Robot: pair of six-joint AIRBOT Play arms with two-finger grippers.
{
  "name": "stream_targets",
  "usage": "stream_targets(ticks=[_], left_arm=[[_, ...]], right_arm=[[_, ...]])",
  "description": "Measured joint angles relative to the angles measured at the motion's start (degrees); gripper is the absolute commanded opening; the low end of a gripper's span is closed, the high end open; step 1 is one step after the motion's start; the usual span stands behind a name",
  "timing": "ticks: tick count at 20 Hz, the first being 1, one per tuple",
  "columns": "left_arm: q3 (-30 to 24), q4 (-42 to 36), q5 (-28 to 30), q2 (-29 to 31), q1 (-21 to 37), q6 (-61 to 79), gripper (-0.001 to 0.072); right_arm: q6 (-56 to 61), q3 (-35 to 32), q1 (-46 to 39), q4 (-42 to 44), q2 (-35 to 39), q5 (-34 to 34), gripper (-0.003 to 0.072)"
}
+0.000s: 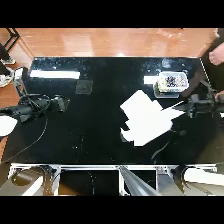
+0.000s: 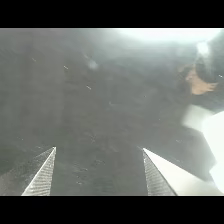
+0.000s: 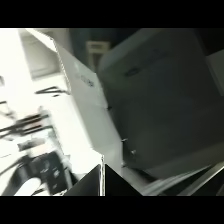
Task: Fold the box and place the chain.
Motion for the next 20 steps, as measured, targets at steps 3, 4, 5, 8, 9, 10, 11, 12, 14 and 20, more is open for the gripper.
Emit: stream_targets(ticks=[3, 4, 5, 8, 9, 10, 11, 12, 14, 20], left_arm=[[0.0, -7.5, 0.2, -3.8, 0.0, 4.7, 0.0634], [0.0, -10.1, 0.2, -5.2, 0.0, 6.8, 0.0634], [0.0, -13.1, 0.2, -6.6, 0.0, 9.0, 0.0634], [0.0, -21.7, 0.3, -11.4, 0.0, 16.0, 0.0634], [0.1, -23.6, 0.2, -12.8, 0.1, 17.9, 0.0634], [0.3, -25.3, 0.0, -14.3, 0.3, 19.8, 0.0634], [0.9, -26.5, -0.6, -15.8, 0.9, 21.3, 0.0634], [1.7, -27.4, -2.0, -17.4, 1.8, 22.5, 0.0634], [3.7, -28.8, -6.4, -21.0, 4.3, 25.5, 0.0634], [6.6, -39.0, -22.0, -32.7, 12.7, 41.0, 0.0634]], right_arm=[[7.9, -5.4, 9.7, 1.4, 10.4, 12.1, 0.0018], [11.3, -6.8, 13.0, 2.1, 13.3, 16.9, 0.0018], [14.6, -8.5, 16.7, 2.5, 16.5, 21.6, 0.0018], [23.2, -13.4, 28.3, 3.1, 23.7, 34.0, 0.0018], [25.4, -14.8, 32.7, 3.2, 25.2, 37.7, 0.0018], [27.0, -15.9, 36.6, 3.0, 26.2, 40.7, 0.0018], [28.3, -16.8, 40.6, 2.0, 27.0, 43.7, 0.0018], [29.1, -17.3, 43.8, 0.5, 27.5, 46.2, 0.0018], [30.1, -18.1, 48.7, -4.1, 28.2, 50.6, 0.0017], [19.0, -18.8, 53.4, -11.2, 28.9, 55.1, 0.0017]])
